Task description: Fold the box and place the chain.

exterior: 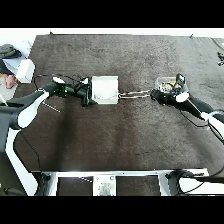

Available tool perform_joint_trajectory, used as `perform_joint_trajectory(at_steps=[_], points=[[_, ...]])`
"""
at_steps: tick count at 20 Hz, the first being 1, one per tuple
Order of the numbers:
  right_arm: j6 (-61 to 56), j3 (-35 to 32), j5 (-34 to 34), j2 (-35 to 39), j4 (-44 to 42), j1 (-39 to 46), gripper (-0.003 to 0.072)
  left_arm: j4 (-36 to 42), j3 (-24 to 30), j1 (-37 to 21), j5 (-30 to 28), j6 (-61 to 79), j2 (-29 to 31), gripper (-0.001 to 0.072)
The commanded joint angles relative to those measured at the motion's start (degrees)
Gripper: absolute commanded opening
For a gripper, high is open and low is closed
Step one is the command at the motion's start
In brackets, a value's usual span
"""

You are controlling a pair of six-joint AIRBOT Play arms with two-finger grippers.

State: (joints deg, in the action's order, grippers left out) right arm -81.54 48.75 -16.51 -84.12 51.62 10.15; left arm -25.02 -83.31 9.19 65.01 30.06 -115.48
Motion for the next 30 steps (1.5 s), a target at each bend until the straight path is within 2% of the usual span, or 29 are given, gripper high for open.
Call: perform_joint_trajectory(at_steps=[1,5,8,10,11,13,14,15,19,24,30], points=[[-0.4,5.2,2.5,-6.1,-2.8,-2.2,0.0377,0.0,0.0,0.0,0.0,0.0,0.0,0.0236],[-3.7,9.9,3.9,-11.8,-3.5,-3.0,0.0376,0.0,0.0,0.0,0.0,0.0,0.0,0.0236],[-4.7,11.1,6.6,-13.2,-4.4,-3.0,0.0375,0.0,0.0,0.0,0.0,0.0,0.0,0.0236],[-4.7,11.2,7.8,-13.2,-4.6,-3.0,0.0206,0.0,0.0,0.0,0.0,0.0,0.0,0.0236],[-5.0,11.2,7.8,-13.2,-4.6,-3.0,0.0206,0.0,0.0,0.0,0.0,0.0,0.0,0.0236],[-5.2,11.2,7.4,-13.2,-4.6,-3.0,0.0054,0.0,0.0,0.0,0.0,0.0,0.0,0.0236],[-5.8,11.2,7.1,-13.0,-4.6,-3.1,0.0051,0.0,0.0,0.0,0.0,0.0,0.0,0.0236],[-5.8,11.2,6.6,-12.4,-4.5,-3.4,-0.0007,0.0,0.0,0.0,0.0,0.0,0.0,0.0236],[-5.1,11.1,2.9,-5.1,-3.2,-6.2,-0.0005,0.0,0.0,0.0,0.0,0.0,0.0,0.0236],[-5.0,11.1,2.8,6.6,0.2,-12.8,-0.0005,0.0,0.0,0.0,0.0,0.0,0.0,0.0236],[-4.6,11.1,3.9,12.5,1.1,-21.7,-0.0005,0.0,0.0,0.0,0.0,0.0,0.0,0.0236]])
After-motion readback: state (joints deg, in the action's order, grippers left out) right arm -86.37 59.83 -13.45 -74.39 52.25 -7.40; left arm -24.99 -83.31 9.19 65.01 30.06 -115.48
